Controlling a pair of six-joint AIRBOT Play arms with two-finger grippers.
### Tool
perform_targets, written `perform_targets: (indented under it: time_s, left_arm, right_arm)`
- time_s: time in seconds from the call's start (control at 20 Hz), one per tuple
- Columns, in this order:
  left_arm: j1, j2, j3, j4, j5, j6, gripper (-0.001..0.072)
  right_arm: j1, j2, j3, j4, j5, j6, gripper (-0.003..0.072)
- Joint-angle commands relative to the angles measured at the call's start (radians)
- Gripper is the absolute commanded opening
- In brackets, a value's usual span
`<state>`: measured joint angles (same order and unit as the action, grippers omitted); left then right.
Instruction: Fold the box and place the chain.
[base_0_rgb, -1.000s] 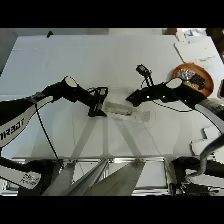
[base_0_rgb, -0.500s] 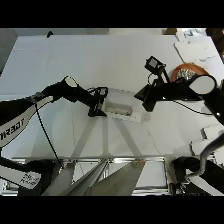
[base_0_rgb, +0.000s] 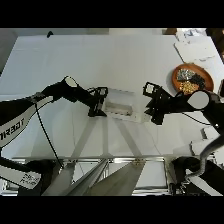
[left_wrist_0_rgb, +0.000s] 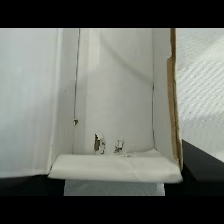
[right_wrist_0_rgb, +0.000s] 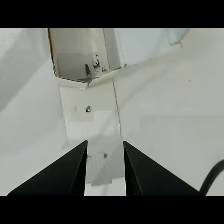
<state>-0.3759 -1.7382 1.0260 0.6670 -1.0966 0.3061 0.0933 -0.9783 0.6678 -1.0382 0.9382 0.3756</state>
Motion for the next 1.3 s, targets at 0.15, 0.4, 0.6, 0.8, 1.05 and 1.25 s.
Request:
perform_targets:
  time_s: [0.15, 0.4, 0.6, 0.8, 1.05, 1.25]
  left_arm:
    - [0.000, 0.000, 0.001, 0.000, 0.000, 0.000, 0.0092]
    - [0.000, 0.000, 0.001, 0.000, 0.000, 0.000, 0.0092]
    - [0.000, 0.000, 0.001, 0.000, 0.001, 0.000, 0.0092]
    - [0.000, 0.000, 0.001, 0.000, 0.000, 0.000, 0.0092]
    - [0.000, 0.000, 0.001, 0.000, 0.001, 0.000, 0.0092]
    - [0.000, 0.000, 0.001, 0.000, 0.000, 0.000, 0.0092]
  right_arm:
    - [0.001, -0.154, -0.034, 0.217, -0.091, -0.264, 0.0252]
    - [0.001, -0.264, -0.034, 0.343, -0.141, -0.377, 0.0230]
    - [0.012, -0.316, -0.034, 0.374, -0.150, -0.450, 0.0210]
    - [0.058, -0.318, -0.034, 0.442, -0.193, -0.552, 0.0130]
    - [0.104, -0.319, -0.034, 0.454, -0.276, -0.568, 0.0034]
    - [0.105, -0.319, -0.034, 0.498, -0.279, -0.568, 0.0314]
